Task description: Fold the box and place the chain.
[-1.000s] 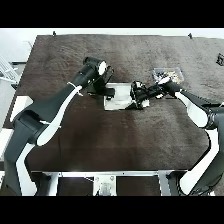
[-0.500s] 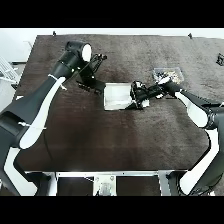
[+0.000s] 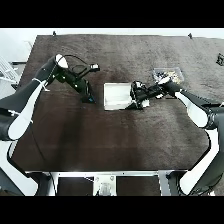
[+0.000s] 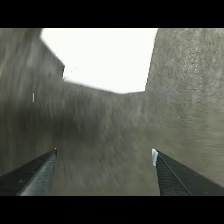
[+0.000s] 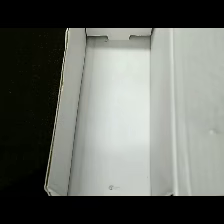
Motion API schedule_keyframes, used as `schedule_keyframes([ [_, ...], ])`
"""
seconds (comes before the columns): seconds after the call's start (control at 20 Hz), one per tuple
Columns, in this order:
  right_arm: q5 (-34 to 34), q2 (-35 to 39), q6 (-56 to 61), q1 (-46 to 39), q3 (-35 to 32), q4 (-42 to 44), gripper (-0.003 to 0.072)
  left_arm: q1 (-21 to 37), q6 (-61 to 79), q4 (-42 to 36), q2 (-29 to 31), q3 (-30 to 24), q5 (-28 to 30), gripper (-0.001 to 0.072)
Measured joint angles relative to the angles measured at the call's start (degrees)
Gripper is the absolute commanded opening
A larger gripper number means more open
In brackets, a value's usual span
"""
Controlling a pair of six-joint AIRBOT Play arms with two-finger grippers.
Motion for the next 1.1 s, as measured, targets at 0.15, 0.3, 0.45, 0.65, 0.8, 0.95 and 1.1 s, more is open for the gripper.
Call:
schedule_keyframes([
  [0.15, 0.0, 0.0, 0.0, 0.0, 0.0, 0.0, 0.0557, 0.76, 13.66, -6.25, -0.07, -5.38, 6.36, 0.072],
  [0.3, 0.0, 0.0, 0.0, 0.0, 0.0, 0.02, 0.0557, 1.03, 23.02, -12.61, -0.39, -9.51, 12.46, 0.072],
  [0.45, -0.02, 0.0, 0.0, 0.0, 0.0, 0.02, 0.0556, 1.11, 29.94, -18.93, -1.95, -11.43, 15.15, 0.072],
  [0.65, -0.02, 0.0, 0.0, 0.0, 0.0, 0.0, 0.0557, 1.14, 35.41, -23.71, -3.82, -12.28, 15.17, 0.072],
  [0.8, -0.02, 0.0, 0.0, 0.0, 0.0, 0.02, 0.0556, 1.16, 36.94, -25.14, -4.83, -12.46, 14.08, 0.072],
  [0.95, 0.0, 0.0, 0.0, 0.0, 0.0, 0.0, 0.0557, 1.16, 37.62, -25.83, -5.29, -12.52, 12.7, 0.072],
  [1.1, 0.0, 0.0, 0.0, 0.0, 0.0, 0.02, 0.0557, 1.16, 37.94, -26.21, -5.46, -12.55, 12.07, 0.072],
])
